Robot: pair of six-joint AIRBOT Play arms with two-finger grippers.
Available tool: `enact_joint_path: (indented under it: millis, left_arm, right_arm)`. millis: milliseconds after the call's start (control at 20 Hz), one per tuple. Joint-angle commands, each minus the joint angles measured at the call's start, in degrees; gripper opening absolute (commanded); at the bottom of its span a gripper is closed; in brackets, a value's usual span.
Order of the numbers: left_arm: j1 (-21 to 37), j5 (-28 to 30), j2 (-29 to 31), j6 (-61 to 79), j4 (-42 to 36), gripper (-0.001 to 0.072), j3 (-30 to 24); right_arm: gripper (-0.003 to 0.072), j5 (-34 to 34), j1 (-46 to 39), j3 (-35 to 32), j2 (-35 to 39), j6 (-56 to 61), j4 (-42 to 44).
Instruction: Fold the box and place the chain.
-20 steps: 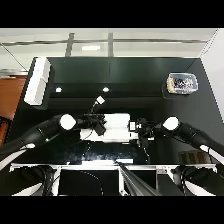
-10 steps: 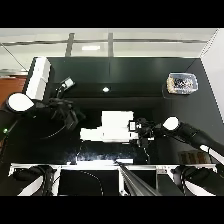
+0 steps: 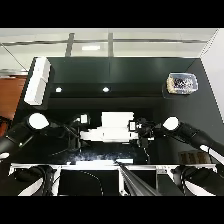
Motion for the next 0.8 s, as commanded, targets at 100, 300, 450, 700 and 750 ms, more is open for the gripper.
enact_joint_path:
  millis: [100, 300, 450, 700, 750]
  left_arm:
    - [-4.5, 10.3, -6.2, 5.0, -5.2, 0.0707, -1.0]
    - [-4.5, 14.1, -6.6, 5.2, -6.2, 0.0704, 0.2]
    - [-4.5, 13.0, -6.7, 6.6, -9.9, 0.0699, 1.3]
    - [-4.5, 8.2, -9.2, 9.0, -9.1, 0.0683, 1.9]
    - [-4.5, 8.6, -9.7, 9.0, -9.1, 0.0652, 1.9]
  right_arm:
    - [0.0420, 0.1, 0.0, 0.0, 0.0, 0.0, -0.2]
    - [0.0420, 0.1, 0.0, 0.0, 0.0, 0.0, -0.1]
    - [0.0420, 0.1, 0.0, 0.0, 0.0, 0.0, -0.1]
    - [0.0420, 0.1, 0.0, 0.0, 0.0, 0.0, -0.1]
    - [0.0420, 0.1, 0.0, 0.0, 0.0, 0.0, -0.1]
